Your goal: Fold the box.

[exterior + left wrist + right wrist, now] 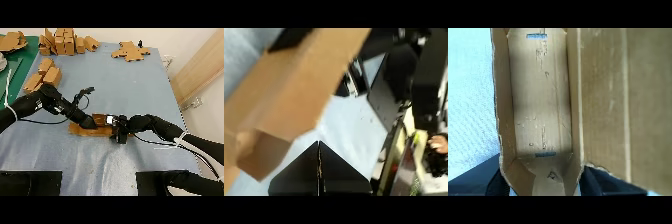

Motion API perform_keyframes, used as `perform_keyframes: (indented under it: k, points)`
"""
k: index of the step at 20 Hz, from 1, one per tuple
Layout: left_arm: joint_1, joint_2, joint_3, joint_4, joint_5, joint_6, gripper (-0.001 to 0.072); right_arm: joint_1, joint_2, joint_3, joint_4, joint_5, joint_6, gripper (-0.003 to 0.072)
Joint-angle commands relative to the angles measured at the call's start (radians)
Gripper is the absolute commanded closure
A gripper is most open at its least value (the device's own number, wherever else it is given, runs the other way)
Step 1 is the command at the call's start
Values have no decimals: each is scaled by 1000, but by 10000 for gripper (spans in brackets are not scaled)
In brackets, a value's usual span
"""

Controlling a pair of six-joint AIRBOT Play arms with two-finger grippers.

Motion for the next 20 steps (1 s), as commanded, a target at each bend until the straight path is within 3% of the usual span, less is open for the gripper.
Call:
perform_keyframes:
  k: [1, 5, 8, 11, 20]
  points:
    - [83, -121, 78, -219, -48, 99, 699, 0, 1, 0, 0, -6, 0, 129]
    - [96, -309, 187, -159, -41, 26, 700, 0, 1, 0, 0, -7, 0, 129]
    - [96, -393, 207, -111, -14, -50, 700, 0, 1, 0, 0, -8, 0, 129]
    - [89, -404, 207, -31, -5, -132, 701, -1, 1, 0, 0, -8, 0, 129]
    - [54, -399, 209, -13, -21, -172, 700, -2, 1, 0, 0, -8, 0, 129]
